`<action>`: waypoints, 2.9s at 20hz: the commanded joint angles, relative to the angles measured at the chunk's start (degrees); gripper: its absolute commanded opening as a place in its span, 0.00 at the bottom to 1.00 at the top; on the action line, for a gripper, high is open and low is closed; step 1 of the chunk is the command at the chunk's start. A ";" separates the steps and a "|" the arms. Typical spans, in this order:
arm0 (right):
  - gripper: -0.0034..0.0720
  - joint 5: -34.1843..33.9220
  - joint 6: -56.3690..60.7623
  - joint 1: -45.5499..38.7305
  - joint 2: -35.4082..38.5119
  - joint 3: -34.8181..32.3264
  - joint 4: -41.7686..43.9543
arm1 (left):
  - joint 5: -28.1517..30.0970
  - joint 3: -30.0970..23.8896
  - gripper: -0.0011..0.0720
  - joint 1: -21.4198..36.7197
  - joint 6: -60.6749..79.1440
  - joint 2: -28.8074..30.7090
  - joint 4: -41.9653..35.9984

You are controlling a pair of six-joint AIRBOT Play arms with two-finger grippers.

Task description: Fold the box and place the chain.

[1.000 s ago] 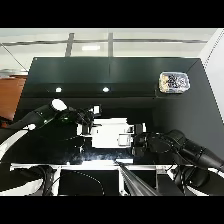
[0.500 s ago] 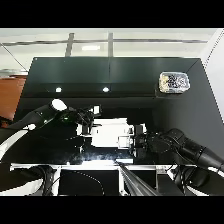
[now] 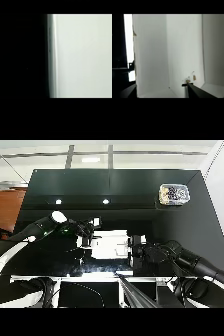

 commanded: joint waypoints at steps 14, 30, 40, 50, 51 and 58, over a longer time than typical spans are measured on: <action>0.98 3.10 4.04 -5.81 4.59 1.27 1.62 | -0.35 0.02 0.05 0.02 0.04 -0.07 0.00; 0.98 2.89 -3.93 -6.54 1.57 1.90 9.20 | -0.28 0.04 0.05 0.00 0.07 -0.04 -0.02; 0.97 -1.44 -5.42 -6.54 -0.57 1.95 16.26 | -0.13 0.20 0.05 0.00 0.09 -0.02 1.07; 0.97 -0.76 -13.62 -6.82 -6.32 1.95 17.25 | 0.02 0.20 0.05 0.02 0.09 -0.07 1.09; 0.97 -0.63 -13.75 -6.84 -6.54 1.95 17.25 | 0.04 0.20 0.05 0.02 0.09 -0.07 1.09; 0.97 -0.33 -15.98 -8.41 -7.69 1.95 18.16 | 0.02 0.20 0.05 0.00 0.09 -0.35 1.07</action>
